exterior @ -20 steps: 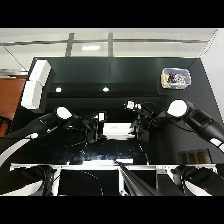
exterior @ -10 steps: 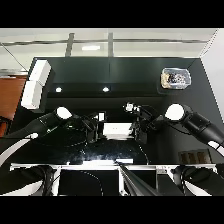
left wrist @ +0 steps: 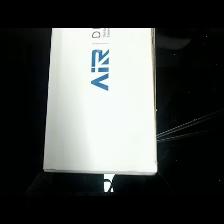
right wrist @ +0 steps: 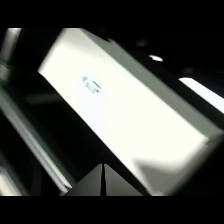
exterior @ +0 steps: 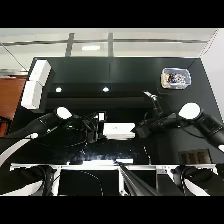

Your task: Fold the box and place the chain.

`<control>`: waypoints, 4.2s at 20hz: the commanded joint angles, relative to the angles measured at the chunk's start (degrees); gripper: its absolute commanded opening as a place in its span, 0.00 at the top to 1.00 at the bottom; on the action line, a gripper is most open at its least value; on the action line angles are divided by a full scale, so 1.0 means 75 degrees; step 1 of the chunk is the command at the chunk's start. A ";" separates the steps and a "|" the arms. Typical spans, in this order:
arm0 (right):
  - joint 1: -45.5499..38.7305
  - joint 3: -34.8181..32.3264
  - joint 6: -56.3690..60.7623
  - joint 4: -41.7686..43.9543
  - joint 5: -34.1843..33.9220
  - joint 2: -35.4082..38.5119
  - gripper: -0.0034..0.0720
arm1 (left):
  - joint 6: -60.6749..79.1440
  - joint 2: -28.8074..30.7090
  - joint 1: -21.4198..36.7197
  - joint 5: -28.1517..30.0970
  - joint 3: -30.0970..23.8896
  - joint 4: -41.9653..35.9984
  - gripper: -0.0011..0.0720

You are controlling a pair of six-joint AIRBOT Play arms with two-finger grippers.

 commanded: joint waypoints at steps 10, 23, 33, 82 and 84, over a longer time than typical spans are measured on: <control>0.0125 -0.0586 -0.0283 0.2407 -0.0653 -0.1821 0.93 | 0.0006 -0.0006 0.0000 0.0009 0.0006 0.0003 0.48; -0.1542 0.1673 0.1046 -0.0015 0.1052 -0.0105 0.94 | -0.0737 0.0341 0.0157 0.0277 0.0096 0.0650 0.01; -0.3354 0.1702 0.1751 -0.2416 0.1236 0.1501 0.94 | -0.3445 0.1445 -0.0560 -0.1134 0.1134 0.2285 0.01; -0.3354 0.1585 0.1830 -0.2425 0.0985 0.1501 0.93 | -0.9413 0.1842 0.2903 -0.3751 0.1373 0.6237 0.48; -0.3354 0.1585 0.1772 -0.2422 0.0979 0.1501 0.93 | -0.9503 0.2241 0.4135 -0.4057 0.0956 0.6298 0.48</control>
